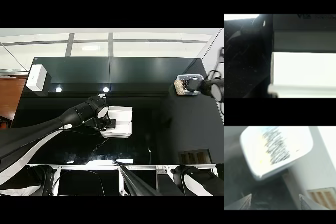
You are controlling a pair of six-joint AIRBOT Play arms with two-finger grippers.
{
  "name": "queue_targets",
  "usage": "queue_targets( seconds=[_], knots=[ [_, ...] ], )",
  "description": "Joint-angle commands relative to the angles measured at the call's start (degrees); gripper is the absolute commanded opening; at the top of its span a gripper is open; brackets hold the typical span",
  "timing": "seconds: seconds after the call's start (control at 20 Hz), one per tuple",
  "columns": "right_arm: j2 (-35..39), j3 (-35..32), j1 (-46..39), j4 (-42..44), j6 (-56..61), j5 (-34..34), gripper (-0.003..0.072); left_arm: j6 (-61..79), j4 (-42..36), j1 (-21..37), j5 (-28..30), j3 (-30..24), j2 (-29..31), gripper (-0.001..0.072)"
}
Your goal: Fold the box and place the chain.
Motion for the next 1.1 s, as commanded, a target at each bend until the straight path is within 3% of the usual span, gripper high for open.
queue_targets(
  seconds=[0.0, 0.2, 0.35, 0.45, 0.5, 0.55, 0.65, 0.7, 1.0, 1.05],
  knots=[
    [-7.3, 1.3, -12.5, 11.8, -2.0, -13.9, 0.072, 0.0, 0.3, 0.1, 0.0, 0.0, 0.0, 0.0027],
    [-22.1, 14.7, -15.3, 22.2, -15.9, -10.2, 0.072, 0.0, 0.2, 0.0, 0.0, 0.0, 0.0, 0.0027],
    [-33.7, 27.4, -15.3, 25.1, -18.3, -1.7, 0.072, 0.0, 0.2, 0.0, 0.0, 0.0, 0.0, 0.0027],
    [-38.8, 32.6, -15.4, 28.9, -18.4, 0.1, 0.0718, 0.0, 0.2, 0.0, -0.2, 0.0, 0.0, 0.0027],
    [-40.6, 34.2, -15.4, 29.6, -18.3, 1.0, 0.0717, 0.0, 0.2, 0.0, -0.2, 0.0, 0.0, 0.0027],
    [-42.2, 35.5, -15.4, 29.7, -18.3, 2.3, 0.0609, 0.0, 0.2, 0.0, -0.2, 0.0, 0.0, 0.0027],
    [-44.1, 36.0, -15.4, 29.6, -18.3, 3.5, 0.0597, 0.0, 0.2, 0.0, -0.2, 0.0, 0.0, 0.0027],
    [-44.6, 36.0, -15.4, 29.5, -18.3, 3.9, 0.0549, 0.0, 0.2, 0.0, -0.3, 0.0, 0.0, 0.0027],
    [-45.6, 36.0, -15.8, 25.9, -18.1, 4.8, 0.0539, 0.0, 0.1, 0.0, -0.3, 0.0, 0.0, 0.0027],
    [-45.6, 36.0, -15.8, 25.9, -18.1, 5.0, 0.0426, 0.0, 0.1, 0.0, -0.3, 0.0, 0.0, 0.0027]
  ],
)
